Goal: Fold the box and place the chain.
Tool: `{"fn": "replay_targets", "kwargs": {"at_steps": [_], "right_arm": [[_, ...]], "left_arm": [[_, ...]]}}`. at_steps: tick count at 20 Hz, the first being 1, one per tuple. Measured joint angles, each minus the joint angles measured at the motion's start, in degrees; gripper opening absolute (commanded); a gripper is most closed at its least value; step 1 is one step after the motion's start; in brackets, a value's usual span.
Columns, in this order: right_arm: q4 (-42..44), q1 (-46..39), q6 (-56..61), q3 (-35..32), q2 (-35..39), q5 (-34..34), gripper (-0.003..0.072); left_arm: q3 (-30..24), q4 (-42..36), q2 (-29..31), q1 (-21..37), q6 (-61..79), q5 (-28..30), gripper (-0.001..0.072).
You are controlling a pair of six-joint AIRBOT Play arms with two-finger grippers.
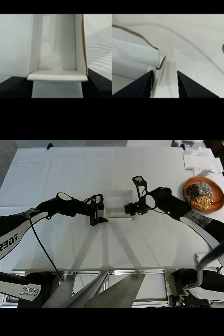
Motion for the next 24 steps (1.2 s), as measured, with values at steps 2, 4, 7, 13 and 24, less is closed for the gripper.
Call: {"fn": "replay_targets", "kwargs": {"at_steps": [2, 4, 7, 13, 24], "right_arm": [[-0.42, 0.50, 1.68, 0.35, -0.68, 0.79, 0.0334], [-0.59, 1.38, 2.51, 0.50, -1.70, 1.49, 0.0334], [-0.79, 2.97, 3.96, 0.63, -3.58, 1.97, 0.0305], [-5.11, 4.79, 8.85, 1.73, -5.14, 3.50, 0.0300], [-8.24, 5.01, 16.94, 4.96, -5.40, 3.89, 0.0338]], "left_arm": [[0.00, 0.00, 0.00, 0.00, -0.02, 0.00, 0.0215], [0.00, 0.00, 0.00, 0.00, -0.02, -0.04, 0.0215], [0.00, 0.02, 0.00, 0.00, 0.04, -0.11, 0.0215], [-0.02, 0.04, 0.00, 0.00, 0.07, -0.17, 0.0215], [0.00, 0.00, -0.02, 0.04, -0.04, -0.13, 0.0215]]}}
